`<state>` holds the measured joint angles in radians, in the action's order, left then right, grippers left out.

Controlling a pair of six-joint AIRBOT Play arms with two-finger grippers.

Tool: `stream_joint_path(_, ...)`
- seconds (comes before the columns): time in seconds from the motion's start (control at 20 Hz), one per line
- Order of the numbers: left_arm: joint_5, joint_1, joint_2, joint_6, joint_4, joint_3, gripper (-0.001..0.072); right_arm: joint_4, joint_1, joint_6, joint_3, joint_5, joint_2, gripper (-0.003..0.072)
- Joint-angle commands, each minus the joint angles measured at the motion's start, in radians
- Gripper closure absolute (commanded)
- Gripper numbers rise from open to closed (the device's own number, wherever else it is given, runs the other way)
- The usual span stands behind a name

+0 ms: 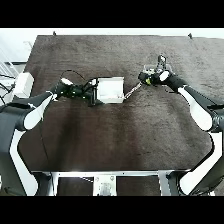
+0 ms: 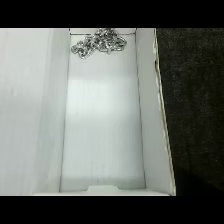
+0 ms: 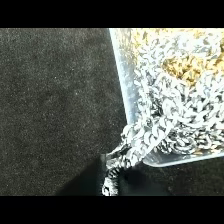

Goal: Fold the box and place the chain.

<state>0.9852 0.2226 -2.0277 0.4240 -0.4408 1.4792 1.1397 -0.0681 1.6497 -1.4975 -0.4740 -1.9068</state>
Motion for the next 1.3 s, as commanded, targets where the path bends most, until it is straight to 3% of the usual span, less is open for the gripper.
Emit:
stream_joint_path(0.0, 0.000, 0.000, 0.001, 0.000, 0.000, 0.001, 0.0403, 0.021, -0.002, -0.011, 0.003, 0.002, -0.002, 0.0675)
stream_joint_path(0.25, 0.000, 0.000, 0.001, 0.000, 0.000, 0.001, 0.0403, 0.021, -0.009, -0.008, 0.001, -0.006, 0.021, 0.0679)
stream_joint_path(0.45, 0.000, 0.000, 0.001, 0.000, 0.000, 0.001, 0.0403, 0.052, -0.041, -0.013, 0.002, -0.058, 0.150, 0.0679)
stream_joint_path(0.7, 0.000, 0.000, 0.001, 0.000, 0.000, 0.001, 0.0403, 0.165, -0.109, -0.029, 0.002, -0.237, 0.348, 0.0679)
stream_joint_path(0.9, 0.000, 0.000, 0.001, 0.000, 0.000, 0.001, 0.0404, 0.230, -0.190, -0.035, 0.002, -0.315, 0.497, 0.0679)
stream_joint_path(1.25, 0.000, 0.000, 0.001, 0.000, 0.000, 0.001, 0.0404, 0.260, -0.341, -0.034, 0.002, -0.370, 0.607, 0.0679)
